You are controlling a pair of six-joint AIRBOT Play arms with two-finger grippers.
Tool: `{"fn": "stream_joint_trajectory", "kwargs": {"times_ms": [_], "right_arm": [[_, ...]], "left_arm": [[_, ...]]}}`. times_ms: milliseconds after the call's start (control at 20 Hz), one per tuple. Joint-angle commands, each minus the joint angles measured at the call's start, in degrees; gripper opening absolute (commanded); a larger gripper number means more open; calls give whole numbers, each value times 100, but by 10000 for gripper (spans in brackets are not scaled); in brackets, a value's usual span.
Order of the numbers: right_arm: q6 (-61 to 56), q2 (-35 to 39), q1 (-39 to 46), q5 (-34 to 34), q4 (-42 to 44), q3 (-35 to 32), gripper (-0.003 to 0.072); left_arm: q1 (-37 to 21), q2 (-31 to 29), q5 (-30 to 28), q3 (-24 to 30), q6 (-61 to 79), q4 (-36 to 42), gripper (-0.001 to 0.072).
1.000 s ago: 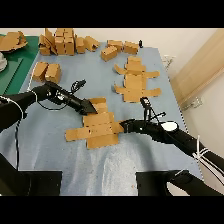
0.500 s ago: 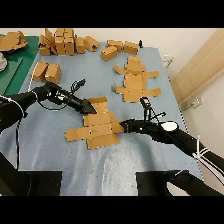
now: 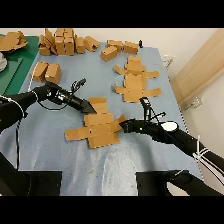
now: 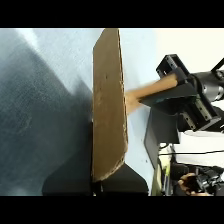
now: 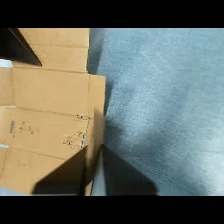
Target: Fold the box.
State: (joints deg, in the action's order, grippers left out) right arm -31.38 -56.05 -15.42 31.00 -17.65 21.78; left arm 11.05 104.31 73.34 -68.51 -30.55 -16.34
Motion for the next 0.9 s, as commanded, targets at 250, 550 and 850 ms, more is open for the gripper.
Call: {"fn": "stream_joint_trajectory", "kwargs": {"times_ms": [250,550,850], "right_arm": [[-260,127,42,-4,-11,498,243],[-691,855,46,-422,-9,800,210],[-1320,962,-74,345,-11,813,2]], "left_arm": [[769,-957,-234,92,1683,-498,12],[835,-1580,-857,1080,3136,55,11],[498,-1587,-710,1405,4033,632,12]]}}
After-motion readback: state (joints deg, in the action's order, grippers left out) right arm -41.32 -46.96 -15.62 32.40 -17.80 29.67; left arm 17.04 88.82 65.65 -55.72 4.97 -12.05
